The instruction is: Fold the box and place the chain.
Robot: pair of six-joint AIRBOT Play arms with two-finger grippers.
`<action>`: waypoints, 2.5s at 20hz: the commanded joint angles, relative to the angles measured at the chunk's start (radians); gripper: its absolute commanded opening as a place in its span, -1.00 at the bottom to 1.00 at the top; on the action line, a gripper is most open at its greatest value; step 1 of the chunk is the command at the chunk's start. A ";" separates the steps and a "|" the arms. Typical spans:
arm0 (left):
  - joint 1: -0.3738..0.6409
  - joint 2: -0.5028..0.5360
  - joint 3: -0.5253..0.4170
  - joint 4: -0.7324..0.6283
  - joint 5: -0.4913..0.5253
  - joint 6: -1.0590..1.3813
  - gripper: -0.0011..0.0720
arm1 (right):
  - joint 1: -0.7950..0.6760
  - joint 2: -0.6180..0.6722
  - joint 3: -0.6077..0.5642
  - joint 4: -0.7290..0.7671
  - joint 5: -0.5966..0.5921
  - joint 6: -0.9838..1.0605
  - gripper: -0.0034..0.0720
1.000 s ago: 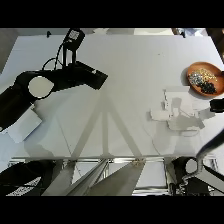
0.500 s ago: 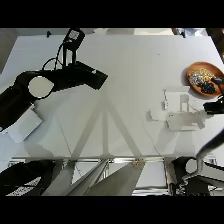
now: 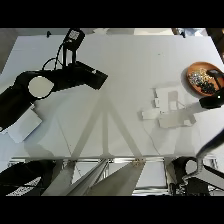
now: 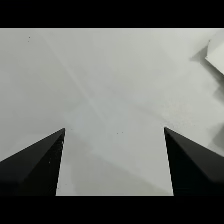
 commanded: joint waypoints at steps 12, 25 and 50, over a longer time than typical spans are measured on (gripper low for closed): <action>0.000 0.000 0.001 0.000 0.000 0.000 0.95 | 0.205 0.138 -0.090 0.784 -0.072 -0.232 -0.90; 0.000 0.000 0.001 0.000 0.000 0.000 0.95 | 0.514 0.107 -0.446 0.860 -0.677 -0.353 -0.90; 0.002 0.000 0.001 -0.194 0.000 0.049 0.95 | 0.517 0.047 -0.446 0.911 -0.729 -0.352 -0.89</action>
